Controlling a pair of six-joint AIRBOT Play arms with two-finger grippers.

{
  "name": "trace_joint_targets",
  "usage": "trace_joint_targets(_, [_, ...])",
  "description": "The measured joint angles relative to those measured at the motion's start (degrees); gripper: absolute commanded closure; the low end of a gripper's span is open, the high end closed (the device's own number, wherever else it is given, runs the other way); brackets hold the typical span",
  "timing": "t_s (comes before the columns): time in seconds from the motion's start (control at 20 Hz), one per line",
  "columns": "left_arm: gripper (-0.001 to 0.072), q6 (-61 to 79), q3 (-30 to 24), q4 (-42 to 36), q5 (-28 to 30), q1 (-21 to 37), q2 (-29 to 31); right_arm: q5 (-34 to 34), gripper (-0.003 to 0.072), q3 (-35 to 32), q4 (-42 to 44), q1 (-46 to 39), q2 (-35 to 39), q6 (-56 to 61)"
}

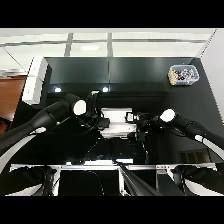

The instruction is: Fold the box and place the chain.

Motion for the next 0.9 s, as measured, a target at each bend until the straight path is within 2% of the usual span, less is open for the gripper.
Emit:
trace_joint_targets(0.45, [0.0359, -11.1, 5.2, 5.8, -2.6, -4.6, -6.5, 0.0, 0.0507, 0.0, 0.0, 0.0, 0.0, 0.0])
trace_joint_targets(0.9, [0.0358, -13.4, 6.2, 6.9, -2.6, -5.8, -8.6, 0.0, 0.0507, 0.0, 0.0, 0.0, 0.0, 0.0])
